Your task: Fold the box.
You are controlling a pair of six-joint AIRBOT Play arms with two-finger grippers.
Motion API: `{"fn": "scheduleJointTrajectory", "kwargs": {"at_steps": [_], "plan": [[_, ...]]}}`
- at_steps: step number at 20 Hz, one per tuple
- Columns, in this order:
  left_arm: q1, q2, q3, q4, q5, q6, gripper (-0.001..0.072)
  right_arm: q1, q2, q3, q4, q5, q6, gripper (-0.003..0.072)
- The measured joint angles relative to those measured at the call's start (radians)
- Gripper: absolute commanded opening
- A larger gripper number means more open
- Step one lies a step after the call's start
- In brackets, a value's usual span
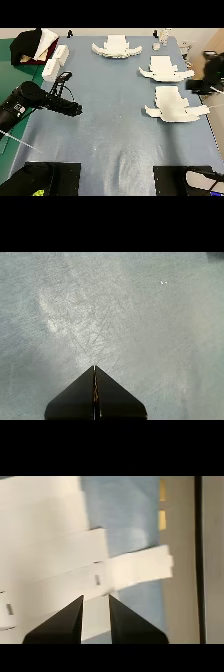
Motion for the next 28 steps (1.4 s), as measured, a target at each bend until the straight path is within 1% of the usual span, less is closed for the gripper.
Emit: {"fn": "scheduleJointTrajectory", "kwargs": {"at_steps": [2,5,8,10,16,18,19,21,22,23,24,28], "plan": [[0.0,0.0,0.0,-0.003,0.003,0.0,0.0014,-0.162,-0.042,0.012,0.047,-0.024,-0.079,0.0248],[0.0,0.0,0.0,-0.005,0.004,0.0,0.0014,-0.363,-0.117,0.033,0.202,-0.054,-0.241,0.0248],[0.0,0.0,0.0,-0.005,0.005,0.0,0.0014,-0.497,-0.196,0.073,0.343,-0.069,-0.37,0.0248],[0.0,0.0,0.0,-0.005,0.006,0.0,0.0014,-0.551,-0.248,0.105,0.399,-0.086,-0.427,0.0248],[0.0,0.0,0.0,-0.005,0.006,0.0,0.0014,-0.604,-0.395,0.186,0.549,-0.14,-0.563,0.0244],[0.0,0.0,0.0,-0.005,0.006,0.0,0.0014,-0.609,-0.436,0.216,0.581,-0.16,-0.587,0.0242],[0.0,0.0,0.0,-0.005,0.006,0.0,0.0014,-0.611,-0.451,0.226,0.592,-0.165,-0.595,0.0222],[0.0,0.0,0.0,-0.005,0.006,0.0,0.0014,-0.612,-0.478,0.24,0.616,-0.185,-0.607,0.0222],[0.0,0.0,0.0,-0.005,0.006,0.0,0.0014,-0.612,-0.488,0.244,0.627,-0.192,-0.613,0.0172],[0.0,0.0,0.0,-0.006,0.006,0.0,0.0014,-0.612,-0.496,0.247,0.635,-0.199,-0.618,0.0043],[0.0,0.0,0.0,-0.005,0.006,0.0,0.0014,-0.612,-0.5,0.249,0.648,-0.212,-0.621,0.0011],[0.0,0.0,0.0,-0.005,0.006,0.0,0.0014,-0.594,-0.509,0.253,0.71,-0.254,-0.645,0.0002]]}}
